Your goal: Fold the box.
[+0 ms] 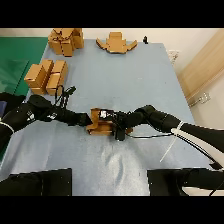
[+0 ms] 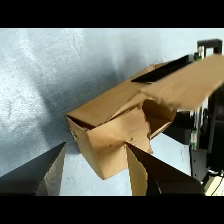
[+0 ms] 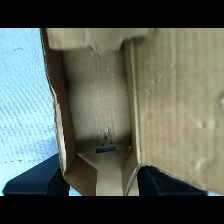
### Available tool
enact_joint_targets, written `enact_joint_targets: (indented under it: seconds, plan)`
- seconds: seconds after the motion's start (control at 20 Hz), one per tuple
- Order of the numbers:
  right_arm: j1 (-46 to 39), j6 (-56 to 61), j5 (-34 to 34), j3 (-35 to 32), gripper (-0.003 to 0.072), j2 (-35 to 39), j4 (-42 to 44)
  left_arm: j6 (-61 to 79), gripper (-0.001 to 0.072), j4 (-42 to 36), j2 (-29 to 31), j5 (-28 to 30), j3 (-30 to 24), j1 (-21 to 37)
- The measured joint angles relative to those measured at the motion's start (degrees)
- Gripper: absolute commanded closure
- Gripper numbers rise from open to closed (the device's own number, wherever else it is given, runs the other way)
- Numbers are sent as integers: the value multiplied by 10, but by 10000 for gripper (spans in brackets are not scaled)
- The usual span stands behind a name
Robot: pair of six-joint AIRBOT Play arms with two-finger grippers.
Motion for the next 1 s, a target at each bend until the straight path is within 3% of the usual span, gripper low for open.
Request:
enact_joint_targets:
  seconds: [0.5, 0.75, 1.0]
  plan:
    - [0, 0, 0, 0, 324, 0, 0, -205, 116, 125, -3, 25, 33, -106]
    - [0, 0, 1, 0, 324, 0, 0, -344, 117, 228, -5, 39, 63, -152]
    - [0, 0, 1, 0, 324, 0, 0, -442, 135, 297, -39, 43, 86, -208]
